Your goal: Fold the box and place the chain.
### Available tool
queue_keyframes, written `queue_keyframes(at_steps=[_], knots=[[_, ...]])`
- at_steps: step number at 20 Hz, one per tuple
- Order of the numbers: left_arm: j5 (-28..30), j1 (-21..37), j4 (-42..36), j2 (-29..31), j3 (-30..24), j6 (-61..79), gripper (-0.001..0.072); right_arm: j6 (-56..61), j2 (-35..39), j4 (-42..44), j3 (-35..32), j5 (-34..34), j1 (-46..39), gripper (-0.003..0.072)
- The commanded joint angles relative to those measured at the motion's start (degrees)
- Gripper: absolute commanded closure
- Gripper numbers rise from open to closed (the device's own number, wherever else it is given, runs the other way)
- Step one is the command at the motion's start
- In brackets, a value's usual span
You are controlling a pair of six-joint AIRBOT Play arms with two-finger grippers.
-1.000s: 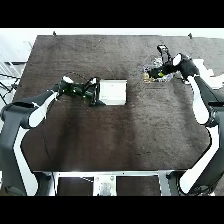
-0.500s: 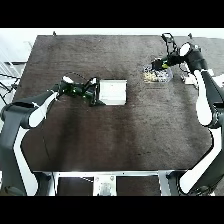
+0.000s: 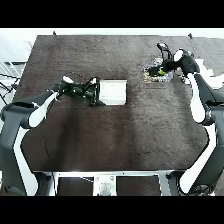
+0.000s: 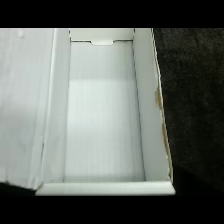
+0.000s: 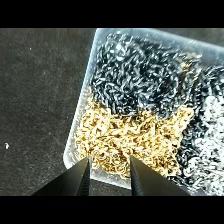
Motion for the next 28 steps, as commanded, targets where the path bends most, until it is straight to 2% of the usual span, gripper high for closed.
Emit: queue_keyframes(at_steps=[1, 3, 4, 5, 6, 7, 12, 21, 28], knots=[[0.0, 0.0, 0.0, 0.0, 0.0, 0.0, 0.0207, -0.1, -1.1, 0.0, 0.0, 0.3, 0.1, 0.0370], [0.0, 0.0, 0.0, 0.0, 0.0, 0.0, 0.0207, -0.1, -1.4, 0.0, 0.0, 0.3, 0.1, 0.0375], [0.0, 0.0, 0.0, 0.0, 0.0, 0.0, 0.0207, -0.1, -1.7, 0.0, 0.0, 0.3, 0.1, 0.0406], [0.0, 0.0, 0.0, 0.0, 0.0, 0.0, 0.0207, -0.1, -1.7, 0.1, 0.0, 0.0, 0.1, 0.0480], [0.0, 0.0, 0.0, 0.0, 0.0, 0.0, 0.0207, -0.1, -1.7, 0.0, 0.0, -0.3, 0.1, 0.0644], [0.0, 0.0, 0.0, 0.0, 0.0, 0.0, 0.0207, 0.0, -1.5, 0.0, 0.0, -0.4, 0.1, 0.0674], [0.0, 0.0, 0.0, 0.0, 0.0, 0.0, 0.0207, 0.1, 1.9, 0.0, 0.0, 1.1, 0.1, 0.0674], [0.0, 0.0, 0.0, 0.0, 0.0, 0.0, 0.0207, -0.1, 14.2, 0.0, 0.0, 4.2, 0.1, 0.0675], [0.0, 0.0, 0.0, 0.0, 0.0, 0.0, 0.0207, -1.2, 28.7, 0.0, 0.0, 4.6, 3.5, 0.0676]])
